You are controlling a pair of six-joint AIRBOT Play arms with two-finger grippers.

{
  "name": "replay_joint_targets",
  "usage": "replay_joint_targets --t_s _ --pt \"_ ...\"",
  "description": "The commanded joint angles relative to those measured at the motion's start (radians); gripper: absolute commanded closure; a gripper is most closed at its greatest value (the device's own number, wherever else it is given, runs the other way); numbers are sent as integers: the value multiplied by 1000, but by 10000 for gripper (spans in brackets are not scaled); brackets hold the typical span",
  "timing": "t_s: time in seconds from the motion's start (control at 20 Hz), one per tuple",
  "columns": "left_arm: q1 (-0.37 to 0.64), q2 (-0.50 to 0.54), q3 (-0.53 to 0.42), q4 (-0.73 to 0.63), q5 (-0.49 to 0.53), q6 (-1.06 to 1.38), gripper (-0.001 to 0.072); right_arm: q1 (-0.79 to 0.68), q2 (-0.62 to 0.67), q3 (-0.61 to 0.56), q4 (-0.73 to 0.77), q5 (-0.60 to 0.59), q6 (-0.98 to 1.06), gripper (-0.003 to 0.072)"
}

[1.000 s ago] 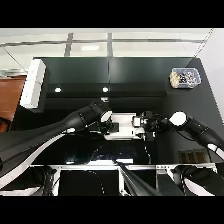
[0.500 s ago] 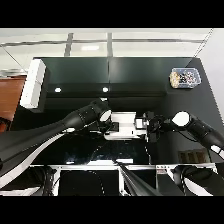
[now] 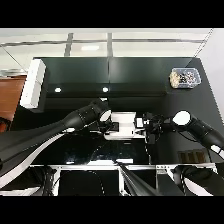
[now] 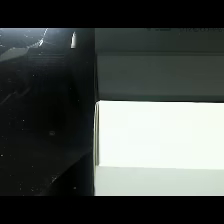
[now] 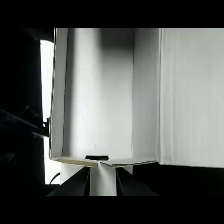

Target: Fold the box and place the chain.

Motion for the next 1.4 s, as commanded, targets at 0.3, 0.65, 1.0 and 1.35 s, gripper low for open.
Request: replay_joint_targets --t_s 0.3,0.65,1.0,1.35 --pt "1 0 0 -2 6 0 681 54 -73 0 191 -42 0 508" --pt "1 0 0 -5 5 1 681 55 -73 0 185 -60 40 374" --pt "1 0 0 -5 2 1 681 45 -72 0 180 -49 61 672" --pt "1 0 0 -2 2 1 681 -140 110 149 -57 89 642 673"
